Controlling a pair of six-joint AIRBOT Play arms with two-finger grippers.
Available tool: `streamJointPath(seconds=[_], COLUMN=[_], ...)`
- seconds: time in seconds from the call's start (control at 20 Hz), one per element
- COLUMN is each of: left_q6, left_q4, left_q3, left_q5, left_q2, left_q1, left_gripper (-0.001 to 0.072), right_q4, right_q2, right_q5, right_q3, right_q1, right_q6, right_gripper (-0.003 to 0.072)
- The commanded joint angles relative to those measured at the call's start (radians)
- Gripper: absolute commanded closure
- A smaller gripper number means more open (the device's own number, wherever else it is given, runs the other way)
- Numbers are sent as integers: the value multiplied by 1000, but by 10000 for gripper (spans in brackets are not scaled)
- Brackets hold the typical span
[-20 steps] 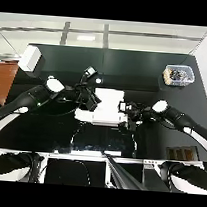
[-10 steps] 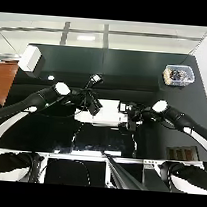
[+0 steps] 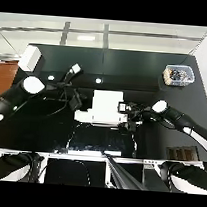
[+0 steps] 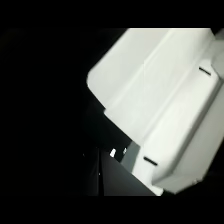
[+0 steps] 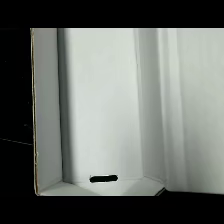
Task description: Fold the box and place the chain.
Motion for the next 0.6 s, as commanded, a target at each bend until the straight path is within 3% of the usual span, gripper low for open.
streamJointPath(seconds=[0.0, 0.05, 0.1, 0.15, 0.2, 0.3, 0.55], left_q6=[399, 466, 491, 493, 494, 494, 494], left_q4=[26, 29, 27, 28, 32, 40, 21], left_q3=[-108, -133, -151, -165, -169, -158, -124], left_q5=[-211, -201, -140, -45, 46, 127, 78], left_q2=[68, 64, 63, 59, 50, 21, -77], left_q1=[10, -4, -20, -42, -63, -78, -79], left_gripper=[680, 543, 242, -11, -6, -6, -3], right_q4=[0, 0, 0, 0, 0, 0, 0], right_q2=[-1, -1, -1, -1, -1, -1, -1], right_q5=[0, 0, 0, 0, 0, 0, 0], right_q3=[0, 0, 0, 0, 0, 0, 0], right_q1=[0, 0, 0, 0, 0, 0, 0], right_q6=[0, 0, 0, 0, 0, 0, 0], right_gripper=[278, 278, 278, 278, 278, 278, 278])
